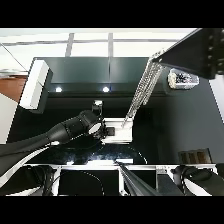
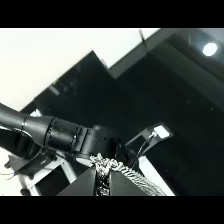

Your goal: Fold the box and place the chain.

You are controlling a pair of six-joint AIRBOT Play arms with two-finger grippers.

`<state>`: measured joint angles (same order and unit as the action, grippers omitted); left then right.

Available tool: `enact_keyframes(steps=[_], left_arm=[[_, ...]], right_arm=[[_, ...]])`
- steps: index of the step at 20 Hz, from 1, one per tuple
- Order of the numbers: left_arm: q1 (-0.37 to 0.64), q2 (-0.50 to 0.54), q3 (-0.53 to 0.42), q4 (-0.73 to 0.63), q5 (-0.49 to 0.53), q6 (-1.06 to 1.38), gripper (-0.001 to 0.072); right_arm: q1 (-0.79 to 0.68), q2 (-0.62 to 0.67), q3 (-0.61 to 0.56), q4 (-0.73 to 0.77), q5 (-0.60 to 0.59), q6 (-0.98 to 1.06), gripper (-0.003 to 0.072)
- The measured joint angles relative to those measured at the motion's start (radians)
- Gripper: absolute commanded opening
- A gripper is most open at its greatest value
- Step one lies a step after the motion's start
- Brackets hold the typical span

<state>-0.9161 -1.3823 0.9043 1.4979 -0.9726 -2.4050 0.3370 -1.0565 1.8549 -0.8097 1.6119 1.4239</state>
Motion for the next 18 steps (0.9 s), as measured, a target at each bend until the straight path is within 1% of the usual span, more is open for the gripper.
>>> enact_keyframes(steps=[3,7,12,18], left_arm=[[0.0,0.0,0.0,0.0,0.0,0.0,0.003],[0.0,0.0,0.0,0.0,-0.003,0.0,0.003],[0.0,0.0,0.0,0.0,-0.002,0.0,0.003],[0.0,0.0,0.0,0.0,0.0,0.0,0.003]], right_arm=[[0.029,0.0,-0.043,0.003,-0.036,-0.011,0.0024],[0.042,-0.001,-0.061,0.004,-0.064,-0.016,0.0025],[0.029,0.013,-0.067,-0.019,-0.041,-0.018,0.0025],[-0.015,0.068,-0.068,-0.029,-0.025,-0.018,0.0024]])
